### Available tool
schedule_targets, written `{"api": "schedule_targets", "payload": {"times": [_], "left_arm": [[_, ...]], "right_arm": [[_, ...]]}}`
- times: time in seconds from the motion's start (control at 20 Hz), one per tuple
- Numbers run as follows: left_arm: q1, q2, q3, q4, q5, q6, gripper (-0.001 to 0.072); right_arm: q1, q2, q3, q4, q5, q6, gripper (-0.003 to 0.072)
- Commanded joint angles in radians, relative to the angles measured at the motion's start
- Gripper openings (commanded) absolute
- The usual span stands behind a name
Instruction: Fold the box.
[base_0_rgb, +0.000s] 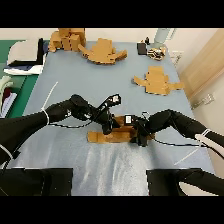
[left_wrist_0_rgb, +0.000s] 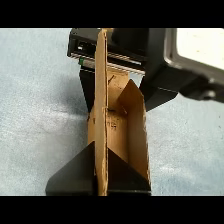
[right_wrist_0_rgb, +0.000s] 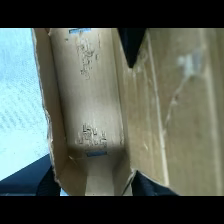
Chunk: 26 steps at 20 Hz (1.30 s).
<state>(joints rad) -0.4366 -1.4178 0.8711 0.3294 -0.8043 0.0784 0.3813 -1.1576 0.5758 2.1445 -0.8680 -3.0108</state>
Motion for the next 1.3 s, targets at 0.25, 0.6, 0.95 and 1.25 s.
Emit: {"api": "schedule_targets", "payload": {"times": [0.25, 0.6, 0.95, 1.25], "left_arm": [[0.000, 0.000, 0.000, 0.000, 0.000, 0.000, 0.0015], [0.000, 0.000, 0.000, 0.000, 0.026, 0.000, 0.0015], [0.002, 0.000, 0.000, 0.022, -0.005, -0.119, 0.0024], [0.049, 0.039, 0.001, 0.189, -0.061, -0.402, 0.0554]], "right_arm": [[0.011, -0.001, 0.000, 0.005, -0.001, -0.001, 0.0511], [0.011, -0.001, 0.000, 0.006, 0.003, -0.001, 0.0511], [0.011, -0.001, 0.000, 0.005, 0.004, 0.000, 0.0510], [0.011, -0.001, 0.000, 0.005, 0.003, 0.000, 0.0511]]}}
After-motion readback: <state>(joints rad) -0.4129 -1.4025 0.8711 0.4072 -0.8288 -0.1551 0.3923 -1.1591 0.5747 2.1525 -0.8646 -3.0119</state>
